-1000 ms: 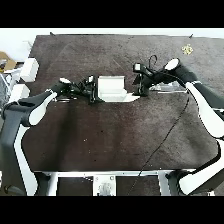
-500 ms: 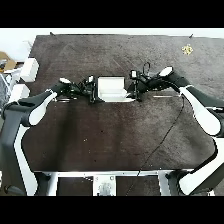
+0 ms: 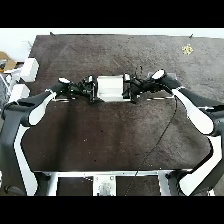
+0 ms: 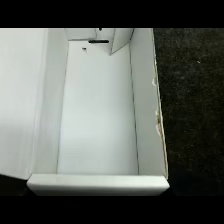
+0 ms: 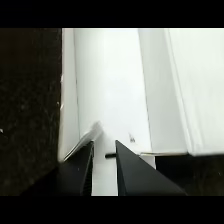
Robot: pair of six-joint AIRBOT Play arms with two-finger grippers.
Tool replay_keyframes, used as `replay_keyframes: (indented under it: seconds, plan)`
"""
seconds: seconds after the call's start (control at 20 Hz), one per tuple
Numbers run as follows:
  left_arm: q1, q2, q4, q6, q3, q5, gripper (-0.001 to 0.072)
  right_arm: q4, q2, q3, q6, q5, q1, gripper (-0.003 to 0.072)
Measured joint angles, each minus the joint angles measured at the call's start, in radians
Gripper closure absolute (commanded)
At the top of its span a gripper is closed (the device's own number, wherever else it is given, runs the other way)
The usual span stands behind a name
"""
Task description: Fold the box and place the chain.
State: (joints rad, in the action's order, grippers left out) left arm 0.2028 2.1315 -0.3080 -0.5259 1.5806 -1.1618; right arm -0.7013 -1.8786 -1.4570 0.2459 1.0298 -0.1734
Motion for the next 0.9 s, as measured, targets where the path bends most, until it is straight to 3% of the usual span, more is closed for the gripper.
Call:
replay_keyframes:
  seconds: [0.45, 0.5, 0.55, 0.9]
  plan:
    - [0.001, 0.0, 0.003, 0.002, 0.0, 0.002, 0.0487, -0.031, 0.01, -0.002, -0.045, -0.007, 0.019, 0.0507]
    - [0.001, 0.0, 0.002, 0.002, 0.0, 0.002, 0.0488, -0.039, 0.01, -0.002, -0.048, -0.001, 0.021, 0.0494]
    - [0.001, 0.0, 0.002, 0.002, 0.0, 0.002, 0.0487, -0.055, 0.011, -0.003, -0.056, 0.009, 0.024, 0.034]
    - [0.001, 0.0, 0.001, 0.0, 0.0, -0.002, 0.0487, -0.205, 0.04, -0.004, -0.141, 0.033, 0.032, 0.032]
